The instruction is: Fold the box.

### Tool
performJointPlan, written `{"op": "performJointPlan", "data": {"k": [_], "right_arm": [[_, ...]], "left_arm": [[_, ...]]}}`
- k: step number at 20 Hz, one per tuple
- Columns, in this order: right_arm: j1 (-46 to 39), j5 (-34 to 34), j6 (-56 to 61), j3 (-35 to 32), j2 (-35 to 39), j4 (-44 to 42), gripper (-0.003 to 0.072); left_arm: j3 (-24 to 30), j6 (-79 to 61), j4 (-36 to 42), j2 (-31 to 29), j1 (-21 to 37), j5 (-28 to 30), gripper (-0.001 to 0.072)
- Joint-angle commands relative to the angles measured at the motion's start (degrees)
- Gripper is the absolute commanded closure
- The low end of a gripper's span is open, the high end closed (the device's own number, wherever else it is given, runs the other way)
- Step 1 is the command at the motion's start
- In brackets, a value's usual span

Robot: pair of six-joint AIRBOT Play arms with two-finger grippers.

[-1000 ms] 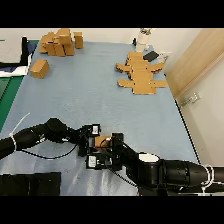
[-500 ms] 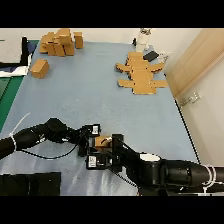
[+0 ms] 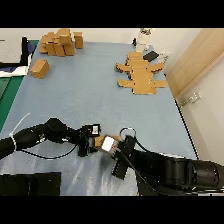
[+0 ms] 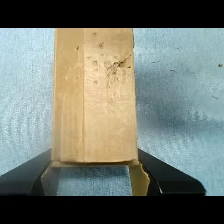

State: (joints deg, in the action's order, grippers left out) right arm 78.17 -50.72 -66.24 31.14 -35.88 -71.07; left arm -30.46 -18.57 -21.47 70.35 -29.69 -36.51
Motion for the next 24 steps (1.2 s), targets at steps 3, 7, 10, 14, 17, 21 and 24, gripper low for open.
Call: {"op": "performJointPlan", "data": {"k": [3, 7, 10, 14, 17, 21, 24], "right_arm": [[-1.2, 27.2, 47.8, -11.3, 1.9, -4.7, 0.0686], [-9.2, 34.8, 91.6, -16.5, 1.2, 33.0, 0.0686], [-10.2, 34.4, 95.8, -16.5, 1.0, 37.2, 0.0686], [-9.8, 34.9, 95.8, -16.6, -1.6, 35.3, 0.0686], [-9.5, 36.4, 95.8, -16.6, -3.8, 35.0, 0.0686], [-9.5, 37.2, 95.8, -16.6, -5.9, 34.2, 0.0686], [-9.5, 37.5, 95.8, -17.1, -7.0, 33.6, 0.0686]], "left_arm": [[0.0, 0.0, 0.0, 0.0, 0.0, -0.1, 0.0193], [0.0, 0.0, 0.0, 0.0, 0.0, 0.1, 0.0193], [0.0, 0.0, 0.0, 0.0, 0.0, -0.5, 0.0193], [0.0, 0.0, 0.0, 0.0, 0.0, -0.1, 0.0193], [0.0, 0.0, 0.0, 0.0, 0.0, 0.0, 0.0193], [0.0, 0.0, 0.0, 0.0, 0.0, -0.1, 0.0193], [0.0, 0.0, 0.0, 0.0, 0.0, -0.1, 0.0193]]}}
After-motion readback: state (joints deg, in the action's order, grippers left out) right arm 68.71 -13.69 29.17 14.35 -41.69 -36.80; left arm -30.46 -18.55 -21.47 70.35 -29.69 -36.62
